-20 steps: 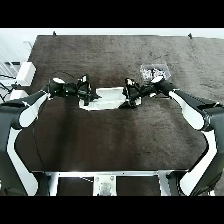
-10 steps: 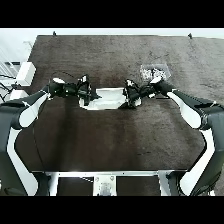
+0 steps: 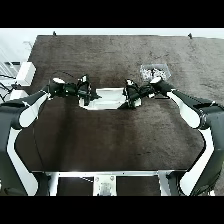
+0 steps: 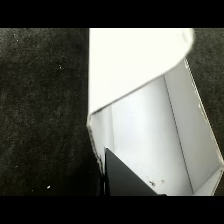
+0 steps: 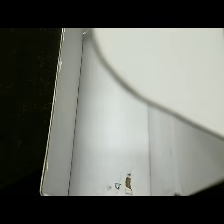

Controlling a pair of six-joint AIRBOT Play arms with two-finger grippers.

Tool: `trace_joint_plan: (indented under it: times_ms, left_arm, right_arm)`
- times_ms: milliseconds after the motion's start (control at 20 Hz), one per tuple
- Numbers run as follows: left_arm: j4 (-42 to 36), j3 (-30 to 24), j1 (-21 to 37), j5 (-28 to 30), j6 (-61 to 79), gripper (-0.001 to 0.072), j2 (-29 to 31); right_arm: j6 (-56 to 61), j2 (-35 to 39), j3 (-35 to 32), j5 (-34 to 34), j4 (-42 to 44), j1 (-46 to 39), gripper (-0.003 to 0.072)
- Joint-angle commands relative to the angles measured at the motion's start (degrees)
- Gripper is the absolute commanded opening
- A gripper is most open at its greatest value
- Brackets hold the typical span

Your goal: Fold the box and place the chain.

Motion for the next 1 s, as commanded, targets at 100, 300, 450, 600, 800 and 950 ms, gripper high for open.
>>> trace_joint_plan:
  times_ms: [100, 300, 450, 600, 800, 950]
  left_arm:
    - [0.0, -0.02, 0.0, -0.02, 0.0, 0.0019, 0.04]
    - [0.02, -0.02, 0.0, -0.04, 0.0, 0.0019, 0.04]
    - [0.02, -0.02, 0.0, -0.04, 0.0, 0.0019, 0.04]
    - [0.0, -0.02, 0.0, -0.07, 0.0, 0.0019, 0.04]
    - [0.0, -0.02, 0.0, -0.07, 0.0, 0.0019, 0.04]
    - [0.0, -0.02, 0.0, 0.07, 0.04, 0.0019, 0.04]
  right_arm:
    - [0.11, -0.04, 0.04, 0.09, 0.24, -0.02, 0.0644]
    - [0.0, -0.17, 0.66, -0.44, 0.04, -0.28, 0.0644]
    - [-0.35, -0.17, 0.96, -1.29, 0.02, -0.26, 0.0644]
    - [-0.42, -0.17, 1.22, -1.42, -0.5, -0.15, 0.0644]
    - [-0.74, -0.17, 1.88, -1.44, -2.12, 0.0, 0.0644]
    - [-0.74, -0.17, 1.95, -1.42, -2.14, 0.42, 0.0644]
